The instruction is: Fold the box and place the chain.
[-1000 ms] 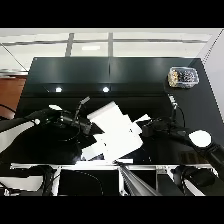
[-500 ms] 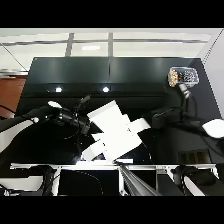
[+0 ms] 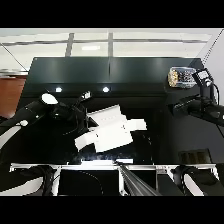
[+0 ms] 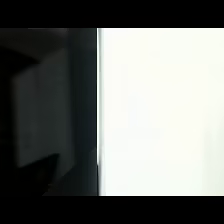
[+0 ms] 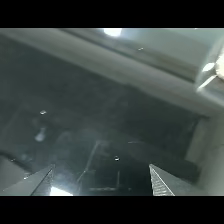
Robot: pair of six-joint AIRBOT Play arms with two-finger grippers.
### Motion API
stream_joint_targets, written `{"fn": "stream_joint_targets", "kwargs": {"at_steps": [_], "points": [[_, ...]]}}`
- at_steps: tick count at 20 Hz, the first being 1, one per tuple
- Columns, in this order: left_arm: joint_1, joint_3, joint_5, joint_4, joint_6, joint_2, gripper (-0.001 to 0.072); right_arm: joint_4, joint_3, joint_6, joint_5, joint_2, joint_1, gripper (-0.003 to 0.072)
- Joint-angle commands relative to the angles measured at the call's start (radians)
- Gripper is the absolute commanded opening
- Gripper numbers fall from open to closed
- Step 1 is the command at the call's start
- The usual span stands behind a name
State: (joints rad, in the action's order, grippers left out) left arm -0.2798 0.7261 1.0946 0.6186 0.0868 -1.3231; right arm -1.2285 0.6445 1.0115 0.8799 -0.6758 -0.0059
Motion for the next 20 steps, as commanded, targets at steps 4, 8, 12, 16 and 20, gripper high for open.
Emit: {"fn": "stream_joint_targets", "kwargs": {"at_steps": [4, 8, 12, 16, 20], "points": [[-0.097, 0.038, -0.121, 0.177, -0.114, 0.034, 0.0025, 0.007, -0.011, -0.243, 0.066, -0.001, 0.023, 0.0701], [-0.137, 0.039, -0.182, 0.227, -0.054, 0.019, 0.0026, 0.131, -0.085, -0.449, 0.019, -0.028, 0.087, 0.0703], [-0.137, 0.041, -0.182, 0.272, -0.032, 0.014, 0.0027, 0.188, -0.128, -0.592, -0.015, -0.092, 0.154, 0.0704], [-0.138, 0.045, -0.179, 0.304, 0.000, 0.012, 0.0027, 0.269, -0.128, -0.719, -0.018, -0.158, 0.259, 0.0704], [-0.137, 0.045, -0.191, 0.305, 0.000, 0.012, 0.0028, 0.287, -0.128, -0.751, -0.029, -0.182, 0.377, 0.0703]]}}
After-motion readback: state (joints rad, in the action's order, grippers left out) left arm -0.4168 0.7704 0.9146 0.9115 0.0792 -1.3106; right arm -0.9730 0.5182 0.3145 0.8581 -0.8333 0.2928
